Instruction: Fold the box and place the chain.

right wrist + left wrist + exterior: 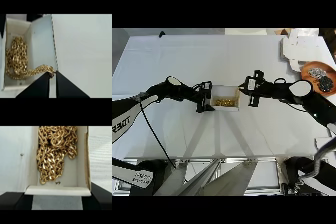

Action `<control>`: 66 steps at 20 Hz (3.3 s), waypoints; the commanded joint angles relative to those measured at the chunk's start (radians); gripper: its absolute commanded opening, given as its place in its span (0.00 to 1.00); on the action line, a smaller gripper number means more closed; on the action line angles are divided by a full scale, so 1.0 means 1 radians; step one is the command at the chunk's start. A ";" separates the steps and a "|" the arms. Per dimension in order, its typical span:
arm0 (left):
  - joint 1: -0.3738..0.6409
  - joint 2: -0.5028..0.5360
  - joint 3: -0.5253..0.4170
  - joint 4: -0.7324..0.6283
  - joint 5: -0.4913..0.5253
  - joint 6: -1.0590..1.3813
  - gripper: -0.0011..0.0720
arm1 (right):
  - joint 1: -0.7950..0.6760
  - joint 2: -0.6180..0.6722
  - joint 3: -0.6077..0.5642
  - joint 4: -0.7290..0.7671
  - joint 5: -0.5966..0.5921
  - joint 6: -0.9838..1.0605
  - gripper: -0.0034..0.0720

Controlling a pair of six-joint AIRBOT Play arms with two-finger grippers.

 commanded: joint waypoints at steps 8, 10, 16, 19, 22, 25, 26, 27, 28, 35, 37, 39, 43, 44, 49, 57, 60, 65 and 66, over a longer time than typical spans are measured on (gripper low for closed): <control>0.000 0.000 0.000 0.000 0.000 0.000 0.48 | 0.171 -0.068 0.001 0.016 -0.248 0.184 0.31; 0.000 0.000 0.000 0.000 0.000 0.000 0.48 | 0.171 -0.069 0.009 0.013 -0.221 0.233 0.53; 0.000 0.000 0.000 0.000 0.000 0.000 0.48 | 0.139 -0.093 0.260 -0.154 -0.013 0.638 0.34; 0.000 0.000 0.000 0.000 0.000 0.000 0.48 | 0.087 -0.195 0.397 -0.373 0.033 1.017 0.34; 0.000 0.000 0.000 0.000 0.000 0.000 0.48 | 0.064 -0.358 0.534 -0.535 0.240 1.315 0.36; 0.000 0.000 0.000 0.000 0.000 0.000 0.48 | 0.060 -0.509 0.656 -0.478 0.501 1.318 0.44; 0.000 0.000 0.000 0.000 0.000 0.000 0.48 | 0.060 -0.534 0.666 -0.443 0.540 1.285 0.44; 0.000 0.000 0.000 0.000 0.000 0.000 0.48 | 0.063 -0.549 0.666 -0.402 0.570 1.235 0.44; 0.000 0.000 0.000 0.000 0.000 0.000 0.48 | 0.068 -0.558 0.666 -0.378 0.603 1.196 0.44; 0.000 0.000 0.000 0.000 0.000 0.000 0.48 | 0.097 -0.559 0.666 -0.391 0.663 1.038 0.44; 0.000 0.000 0.000 0.000 0.000 0.000 0.48 | 0.129 -0.558 0.666 -0.424 0.650 0.979 0.45; 0.000 0.000 0.000 0.000 0.000 0.000 0.48 | 0.167 -0.555 0.663 -0.501 0.639 0.955 0.45; 0.000 0.000 0.000 0.000 0.000 0.000 0.48 | 0.207 -0.523 0.661 -0.591 0.542 0.955 0.54; 0.000 0.000 0.000 0.000 0.000 0.000 0.48 | 0.216 -0.513 0.661 -0.597 0.514 0.955 0.54; 0.000 0.000 0.000 0.000 0.000 0.000 0.48 | 0.267 -0.478 0.601 -0.632 0.349 0.955 0.54; 0.000 0.000 0.000 0.000 0.000 0.000 0.48 | 0.302 -0.435 0.521 -0.728 0.247 1.013 0.48; 0.000 0.000 0.000 0.000 0.000 0.000 0.48 | 0.316 -0.389 0.497 -0.724 0.238 1.011 0.48; 0.000 0.000 0.000 0.000 0.000 0.000 0.48 | 0.321 -0.327 0.338 -0.725 0.072 1.008 0.51; 0.000 0.000 0.000 0.000 0.000 0.000 0.48 | 0.321 -0.327 0.314 -0.725 0.053 1.008 0.54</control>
